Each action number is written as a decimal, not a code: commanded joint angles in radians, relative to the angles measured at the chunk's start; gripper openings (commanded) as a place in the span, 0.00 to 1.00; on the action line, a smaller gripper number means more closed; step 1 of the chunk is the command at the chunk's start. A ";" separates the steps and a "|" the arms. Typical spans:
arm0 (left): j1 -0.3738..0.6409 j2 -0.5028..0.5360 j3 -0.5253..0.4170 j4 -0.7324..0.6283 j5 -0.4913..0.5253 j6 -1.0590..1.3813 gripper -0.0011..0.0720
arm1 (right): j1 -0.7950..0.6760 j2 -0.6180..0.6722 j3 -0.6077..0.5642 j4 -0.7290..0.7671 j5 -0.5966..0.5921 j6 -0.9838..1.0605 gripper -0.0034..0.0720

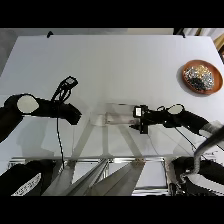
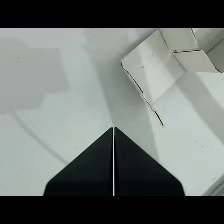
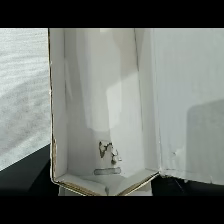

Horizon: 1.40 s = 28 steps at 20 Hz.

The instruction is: Fold the box and place the chain.

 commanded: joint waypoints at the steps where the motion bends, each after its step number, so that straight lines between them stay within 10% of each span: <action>1: 0.013 0.001 -0.003 0.007 -0.011 -0.092 0.02 | 0.000 0.001 0.000 0.000 0.000 0.000 0.57; 14: 0.015 -0.061 -0.123 -0.137 0.262 -0.049 0.03 | 0.000 0.001 0.000 -0.002 0.003 0.000 0.57; 28: -0.072 -0.250 -0.123 -0.449 0.256 0.183 0.03 | 0.000 0.001 0.000 -0.002 0.003 0.000 0.57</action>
